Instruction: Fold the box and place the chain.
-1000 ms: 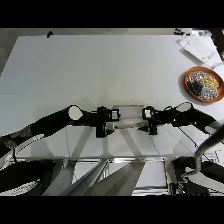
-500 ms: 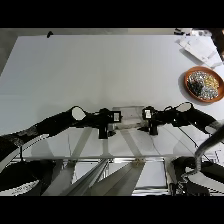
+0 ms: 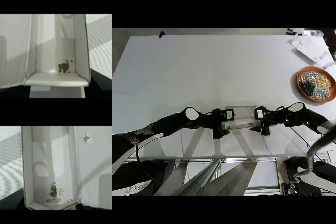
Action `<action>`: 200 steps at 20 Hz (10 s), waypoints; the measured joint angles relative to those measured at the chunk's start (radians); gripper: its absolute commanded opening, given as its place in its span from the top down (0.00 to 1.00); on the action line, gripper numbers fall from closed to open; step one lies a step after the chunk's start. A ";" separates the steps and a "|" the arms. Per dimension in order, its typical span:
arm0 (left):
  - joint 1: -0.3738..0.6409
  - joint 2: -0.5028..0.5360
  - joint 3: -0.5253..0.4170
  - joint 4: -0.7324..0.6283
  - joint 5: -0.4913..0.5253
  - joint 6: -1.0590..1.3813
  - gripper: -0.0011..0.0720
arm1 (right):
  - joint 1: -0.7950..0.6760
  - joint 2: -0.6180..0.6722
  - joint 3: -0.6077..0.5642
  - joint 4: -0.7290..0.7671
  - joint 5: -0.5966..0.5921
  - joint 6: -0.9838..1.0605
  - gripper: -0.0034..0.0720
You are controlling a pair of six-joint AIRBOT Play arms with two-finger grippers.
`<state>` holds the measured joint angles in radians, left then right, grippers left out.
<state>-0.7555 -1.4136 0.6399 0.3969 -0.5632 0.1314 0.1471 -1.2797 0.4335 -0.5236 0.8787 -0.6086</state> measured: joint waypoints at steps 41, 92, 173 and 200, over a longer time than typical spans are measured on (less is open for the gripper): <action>-0.001 -0.012 0.001 -0.008 0.012 0.000 0.45 | 0.000 0.085 0.000 -0.158 0.021 0.215 0.00; -0.001 -0.012 0.000 -0.008 0.008 0.000 0.45 | 0.000 0.441 0.090 -0.514 0.017 0.903 0.95; -0.001 -0.012 0.000 -0.008 0.005 0.000 0.45 | -0.191 0.346 0.093 -0.713 0.200 1.889 0.95; -0.001 -0.012 0.000 -0.007 0.005 0.000 0.45 | -0.141 0.232 0.063 -0.261 0.220 1.590 0.67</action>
<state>-0.7567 -1.4254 0.6403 0.3897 -0.5579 0.1310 0.0059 -1.0481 0.4965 -0.7849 1.0985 0.9810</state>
